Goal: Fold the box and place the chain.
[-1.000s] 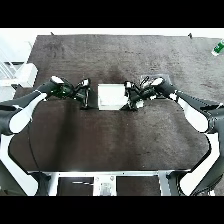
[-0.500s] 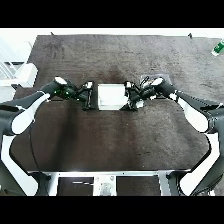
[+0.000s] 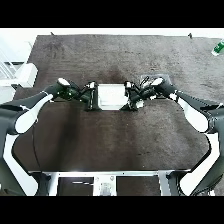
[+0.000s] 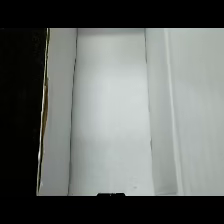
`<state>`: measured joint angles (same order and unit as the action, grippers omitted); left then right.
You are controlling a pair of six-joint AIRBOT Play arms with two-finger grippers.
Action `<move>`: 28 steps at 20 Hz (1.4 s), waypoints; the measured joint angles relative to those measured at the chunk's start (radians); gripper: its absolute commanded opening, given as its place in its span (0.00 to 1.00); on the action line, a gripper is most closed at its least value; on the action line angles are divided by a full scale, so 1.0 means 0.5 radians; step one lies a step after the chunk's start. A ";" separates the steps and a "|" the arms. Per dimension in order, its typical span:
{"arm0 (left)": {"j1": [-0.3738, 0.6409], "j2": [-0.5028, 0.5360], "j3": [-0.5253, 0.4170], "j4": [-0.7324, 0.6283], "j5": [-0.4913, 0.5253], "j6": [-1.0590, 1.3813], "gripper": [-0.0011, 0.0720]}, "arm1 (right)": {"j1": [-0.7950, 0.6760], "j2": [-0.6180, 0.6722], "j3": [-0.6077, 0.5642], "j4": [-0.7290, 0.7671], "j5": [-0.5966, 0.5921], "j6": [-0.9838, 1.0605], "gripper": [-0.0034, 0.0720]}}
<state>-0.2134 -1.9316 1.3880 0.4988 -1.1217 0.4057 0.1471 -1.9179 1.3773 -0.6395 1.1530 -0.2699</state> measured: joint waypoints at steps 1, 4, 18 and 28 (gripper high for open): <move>-0.005 -0.002 0.002 -0.002 0.000 -0.002 1.00 | 0.000 0.000 0.000 0.000 0.000 -0.001 0.84; -0.013 -0.004 0.014 0.014 -0.002 -0.010 0.99 | 0.000 0.000 0.000 -0.001 0.001 -0.001 0.84; -0.079 -0.004 0.039 0.101 0.043 -0.117 0.98 | 0.000 0.000 0.000 -0.002 0.004 -0.001 0.84; -0.083 -0.004 0.039 0.111 0.068 -0.166 0.98 | 0.000 0.000 0.000 0.000 0.002 0.001 0.84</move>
<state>-0.2550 -1.9335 1.4075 0.5545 -1.0878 0.3225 0.1471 -1.9179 1.3773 -0.6395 1.1542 -0.2695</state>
